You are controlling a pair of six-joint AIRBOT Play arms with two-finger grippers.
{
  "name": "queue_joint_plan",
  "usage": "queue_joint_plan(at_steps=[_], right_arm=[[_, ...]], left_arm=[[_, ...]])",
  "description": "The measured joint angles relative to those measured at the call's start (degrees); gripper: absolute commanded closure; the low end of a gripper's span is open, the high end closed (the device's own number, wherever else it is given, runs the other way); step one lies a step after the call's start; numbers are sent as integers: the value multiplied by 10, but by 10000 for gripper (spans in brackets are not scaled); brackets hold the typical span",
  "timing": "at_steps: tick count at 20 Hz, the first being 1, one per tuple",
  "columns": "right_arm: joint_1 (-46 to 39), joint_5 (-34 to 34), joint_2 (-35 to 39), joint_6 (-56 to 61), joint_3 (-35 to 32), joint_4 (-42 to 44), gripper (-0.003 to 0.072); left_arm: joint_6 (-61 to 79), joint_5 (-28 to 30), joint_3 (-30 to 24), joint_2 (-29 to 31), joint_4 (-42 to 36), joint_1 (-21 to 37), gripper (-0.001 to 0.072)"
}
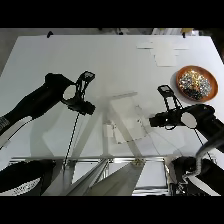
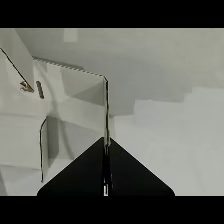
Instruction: Fold the box and place the chain.
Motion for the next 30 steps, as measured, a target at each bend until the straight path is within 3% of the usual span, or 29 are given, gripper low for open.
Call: queue_joint_plan(at_steps=[2,7,11,17,19,21,23,24,26,30], right_arm=[[8,-3,1,4,0,1,668],[14,-7,1,10,-1,3,669],[15,-9,1,12,-1,3,669],[15,-10,1,12,-1,5,670],[15,-11,1,11,-1,5,670],[15,-11,1,6,-1,6,670],[15,-11,1,3,-1,6,670],[15,-11,1,1,-1,7,670],[15,-11,1,-1,-1,8,670],[15,-11,1,-3,-1,19,670]], left_arm=[[38,25,-6,0,-11,1,113],[216,119,-32,-11,-195,2,105],[303,179,-40,-33,-299,2,104],[419,213,-43,-81,-427,2,63],[439,217,-43,-97,-445,2,78],[451,217,-43,-109,-449,5,163],[466,208,-43,-115,-448,15,195],[475,193,-43,-116,-448,24,204],[504,158,-43,-118,-459,48,304],[586,90,-43,-120,-517,90,367]])
